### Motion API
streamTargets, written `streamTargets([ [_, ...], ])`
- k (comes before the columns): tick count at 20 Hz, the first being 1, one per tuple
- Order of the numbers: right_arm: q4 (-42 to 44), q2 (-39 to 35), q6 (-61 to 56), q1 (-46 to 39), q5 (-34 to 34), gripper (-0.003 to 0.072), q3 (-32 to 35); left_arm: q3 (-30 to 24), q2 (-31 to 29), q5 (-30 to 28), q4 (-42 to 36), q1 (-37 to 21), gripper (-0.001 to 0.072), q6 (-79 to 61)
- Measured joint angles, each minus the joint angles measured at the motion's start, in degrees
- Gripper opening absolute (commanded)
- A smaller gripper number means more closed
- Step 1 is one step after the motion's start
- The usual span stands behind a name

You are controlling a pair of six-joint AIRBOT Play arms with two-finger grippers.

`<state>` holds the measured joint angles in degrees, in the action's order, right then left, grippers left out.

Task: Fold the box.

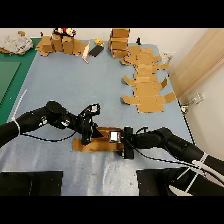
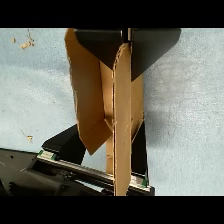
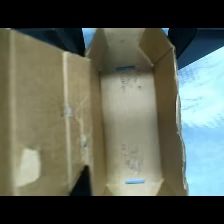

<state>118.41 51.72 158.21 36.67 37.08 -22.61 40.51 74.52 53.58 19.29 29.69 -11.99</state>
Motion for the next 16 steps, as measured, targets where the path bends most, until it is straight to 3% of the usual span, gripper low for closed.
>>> streamTargets([
  [16, 2.5, 3.1, 3.6, 0.0, -3.1, 0.0707, 0.0, 0.0, 0.0, 0.0, 0.0, 0.0, 0.0011, 0.0],
])
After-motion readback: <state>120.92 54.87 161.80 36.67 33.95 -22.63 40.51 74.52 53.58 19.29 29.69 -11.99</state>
